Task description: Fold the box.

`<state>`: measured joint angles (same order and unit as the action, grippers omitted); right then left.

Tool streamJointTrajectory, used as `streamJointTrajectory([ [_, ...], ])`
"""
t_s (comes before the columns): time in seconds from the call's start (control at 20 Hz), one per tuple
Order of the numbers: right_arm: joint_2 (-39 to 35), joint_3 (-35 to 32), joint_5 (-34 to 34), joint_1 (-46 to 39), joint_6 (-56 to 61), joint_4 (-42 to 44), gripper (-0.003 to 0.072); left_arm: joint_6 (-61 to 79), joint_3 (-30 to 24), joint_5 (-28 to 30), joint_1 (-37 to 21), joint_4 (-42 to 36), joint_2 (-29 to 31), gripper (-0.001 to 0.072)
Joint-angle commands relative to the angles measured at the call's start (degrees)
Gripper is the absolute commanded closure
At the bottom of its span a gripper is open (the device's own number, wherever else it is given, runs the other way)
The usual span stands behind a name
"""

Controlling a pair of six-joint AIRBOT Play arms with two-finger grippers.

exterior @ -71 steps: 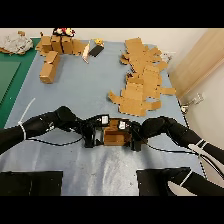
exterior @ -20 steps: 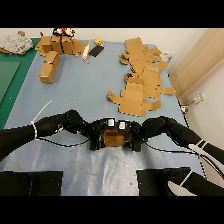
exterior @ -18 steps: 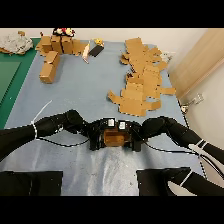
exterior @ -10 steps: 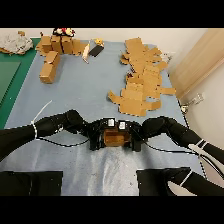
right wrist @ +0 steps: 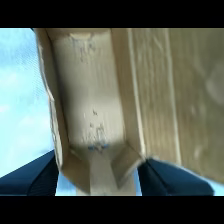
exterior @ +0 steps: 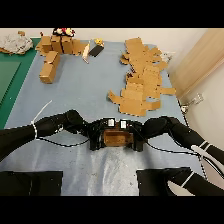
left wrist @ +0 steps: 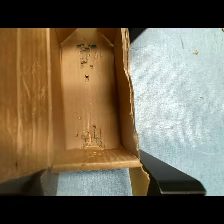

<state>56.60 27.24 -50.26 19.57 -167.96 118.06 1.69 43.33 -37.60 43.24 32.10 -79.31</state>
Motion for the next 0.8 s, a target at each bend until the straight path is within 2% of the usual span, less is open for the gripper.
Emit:
streamJointTrajectory([
  [0.0,-2.7,0.1,-3.0,-0.1,6.2,-8.2,-0.0020,0.0,0.1,0.0,0.0,0.0,0.0,0.0181],
  [0.15,-7.3,0.1,-9.1,-0.1,9.2,-15.6,-0.0019,0.0,0.1,0.0,0.0,0.0,0.0,0.0181],
  [0.3,-14.1,0.0,-12.4,-0.1,10.3,-16.5,-0.0017,0.0,0.1,0.0,0.0,0.0,0.0,0.0181],
  [0.6,-25.3,0.0,-18.0,-0.1,11.6,-9.4,-0.0017,0.0,0.1,0.0,0.0,0.0,0.0,0.0181],
  [0.75,-29.4,0.0,-23.7,-0.1,11.5,-3.5,-0.0017,0.0,0.1,0.0,0.0,0.0,0.0,0.0181],
])
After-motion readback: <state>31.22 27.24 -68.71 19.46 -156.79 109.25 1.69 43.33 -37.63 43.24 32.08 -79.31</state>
